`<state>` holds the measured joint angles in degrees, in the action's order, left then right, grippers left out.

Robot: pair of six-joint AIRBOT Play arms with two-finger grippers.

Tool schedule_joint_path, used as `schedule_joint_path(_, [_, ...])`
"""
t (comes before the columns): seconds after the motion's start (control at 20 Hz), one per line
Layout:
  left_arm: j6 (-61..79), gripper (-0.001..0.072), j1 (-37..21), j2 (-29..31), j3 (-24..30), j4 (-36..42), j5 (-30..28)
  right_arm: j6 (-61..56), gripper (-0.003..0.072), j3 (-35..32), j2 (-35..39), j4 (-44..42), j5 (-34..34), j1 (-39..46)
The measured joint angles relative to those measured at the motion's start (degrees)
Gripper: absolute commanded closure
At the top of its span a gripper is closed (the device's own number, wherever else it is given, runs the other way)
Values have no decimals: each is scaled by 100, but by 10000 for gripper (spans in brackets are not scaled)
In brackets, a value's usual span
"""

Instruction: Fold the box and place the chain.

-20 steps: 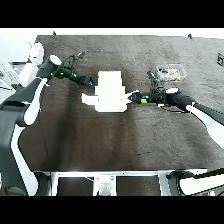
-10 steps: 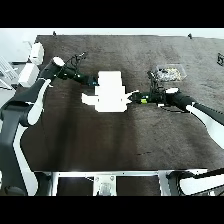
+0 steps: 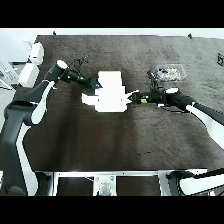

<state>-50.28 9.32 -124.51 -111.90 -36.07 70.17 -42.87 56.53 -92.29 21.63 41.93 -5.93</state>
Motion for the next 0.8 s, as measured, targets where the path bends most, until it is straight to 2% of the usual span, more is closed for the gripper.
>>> schedule_joint_path(0.05, [4,171,9,-11,0,11,-4,0,681,0,2,0,0,0])
schedule_joint_path(0.1, [9,227,15,-22,0,13,-7,0,681,0,0,0,-2,0])
schedule_joint_path(0.5, [74,241,26,-151,0,208,28,2,680,0,0,2,-13,0])
schedule_joint_path(0.6, [105,340,31,-160,0,295,39,2,680,0,0,2,-13,0])
schedule_joint_path(0.8, [131,341,33,-170,0,363,70,2,681,0,0,2,-15,0])
